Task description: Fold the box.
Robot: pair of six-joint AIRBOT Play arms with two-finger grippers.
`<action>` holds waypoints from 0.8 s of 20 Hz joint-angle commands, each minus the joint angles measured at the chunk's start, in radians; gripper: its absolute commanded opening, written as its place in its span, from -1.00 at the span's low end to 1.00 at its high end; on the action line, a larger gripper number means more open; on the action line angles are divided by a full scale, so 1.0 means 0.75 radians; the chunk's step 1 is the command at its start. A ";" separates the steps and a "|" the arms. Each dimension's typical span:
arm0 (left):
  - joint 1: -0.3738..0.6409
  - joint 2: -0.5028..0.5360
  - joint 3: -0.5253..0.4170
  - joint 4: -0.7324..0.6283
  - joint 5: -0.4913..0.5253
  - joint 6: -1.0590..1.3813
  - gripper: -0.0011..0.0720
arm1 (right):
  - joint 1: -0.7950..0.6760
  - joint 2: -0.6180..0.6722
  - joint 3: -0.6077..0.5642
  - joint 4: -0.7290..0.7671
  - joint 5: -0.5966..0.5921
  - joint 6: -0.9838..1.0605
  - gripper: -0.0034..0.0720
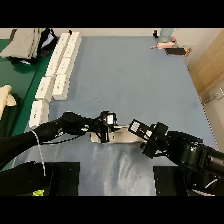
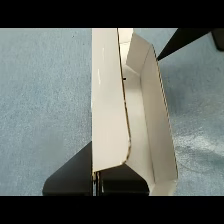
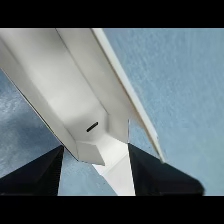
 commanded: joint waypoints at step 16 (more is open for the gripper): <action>-0.001 -0.001 0.000 0.000 -0.001 0.001 -0.93 | -0.698 -0.005 -0.019 0.914 -0.183 -1.271 1.00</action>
